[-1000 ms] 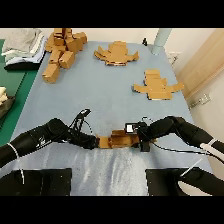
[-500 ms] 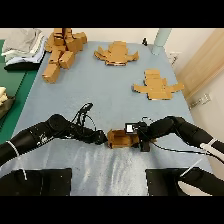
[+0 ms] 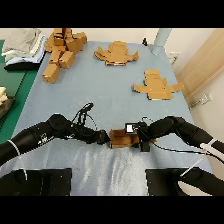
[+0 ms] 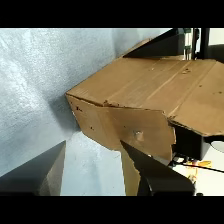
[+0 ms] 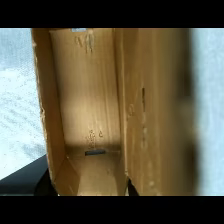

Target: Fold the box.

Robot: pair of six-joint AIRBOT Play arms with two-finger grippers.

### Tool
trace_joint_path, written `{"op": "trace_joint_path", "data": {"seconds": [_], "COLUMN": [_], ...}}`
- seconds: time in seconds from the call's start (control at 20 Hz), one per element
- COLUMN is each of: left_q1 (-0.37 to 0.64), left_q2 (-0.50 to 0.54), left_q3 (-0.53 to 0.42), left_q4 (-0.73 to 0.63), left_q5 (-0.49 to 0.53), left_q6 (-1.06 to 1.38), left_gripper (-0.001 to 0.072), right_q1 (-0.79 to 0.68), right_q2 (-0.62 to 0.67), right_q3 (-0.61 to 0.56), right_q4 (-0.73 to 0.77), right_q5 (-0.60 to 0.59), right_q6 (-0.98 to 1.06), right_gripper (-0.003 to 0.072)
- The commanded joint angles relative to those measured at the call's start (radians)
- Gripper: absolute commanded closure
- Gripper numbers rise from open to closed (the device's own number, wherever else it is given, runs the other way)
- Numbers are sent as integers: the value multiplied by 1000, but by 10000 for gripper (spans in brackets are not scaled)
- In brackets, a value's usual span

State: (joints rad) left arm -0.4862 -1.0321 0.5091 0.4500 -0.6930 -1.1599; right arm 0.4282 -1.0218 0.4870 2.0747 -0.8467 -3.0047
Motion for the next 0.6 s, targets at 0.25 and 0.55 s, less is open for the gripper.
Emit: {"op": "trace_joint_path", "data": {"seconds": [0.25,0.55], "left_q1": [-23,-23], "left_q2": [-43,-43], "left_q3": [1,0], "left_q4": [-112,-81], "left_q5": [-8,18], "left_q6": [113,112], "left_gripper": [181,180], "right_q1": [0,0], "right_q2": [0,0], "right_q3": [1,1], "right_q4": [0,0], "right_q5": [0,0], "right_q6": [0,0], "right_gripper": [203,203]}}
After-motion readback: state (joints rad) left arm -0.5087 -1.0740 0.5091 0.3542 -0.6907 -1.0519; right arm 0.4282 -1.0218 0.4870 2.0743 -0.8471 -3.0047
